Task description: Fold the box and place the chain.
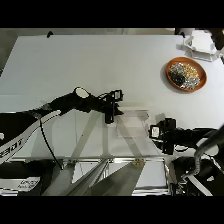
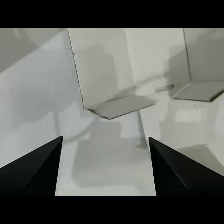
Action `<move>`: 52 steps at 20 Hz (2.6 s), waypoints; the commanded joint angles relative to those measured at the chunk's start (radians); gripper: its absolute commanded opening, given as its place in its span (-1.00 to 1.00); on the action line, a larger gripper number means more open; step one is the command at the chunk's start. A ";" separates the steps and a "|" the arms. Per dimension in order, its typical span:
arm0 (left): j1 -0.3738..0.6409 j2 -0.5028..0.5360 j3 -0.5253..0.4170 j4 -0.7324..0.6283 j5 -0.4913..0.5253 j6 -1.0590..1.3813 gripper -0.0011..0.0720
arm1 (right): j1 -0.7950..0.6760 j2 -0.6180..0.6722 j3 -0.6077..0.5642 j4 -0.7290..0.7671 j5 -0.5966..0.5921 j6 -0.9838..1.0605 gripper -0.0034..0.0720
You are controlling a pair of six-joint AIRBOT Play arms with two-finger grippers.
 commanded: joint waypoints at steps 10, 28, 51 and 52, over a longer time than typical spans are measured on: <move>-0.001 -0.001 0.000 0.000 0.000 -0.001 -0.94 | 0.002 -0.050 -0.124 0.105 -0.282 -0.143 0.83; -0.001 -0.001 0.000 0.000 0.000 -0.001 -0.94 | -0.070 -0.117 -0.115 0.409 -0.358 -0.398 0.84; -0.001 -0.001 0.000 0.000 0.000 -0.001 -0.94 | -0.217 -0.270 -0.026 0.500 -0.320 -0.576 0.84; -0.001 -0.001 0.000 0.000 0.000 -0.001 -0.94 | -0.232 -0.270 -0.021 0.499 -0.318 -0.576 0.84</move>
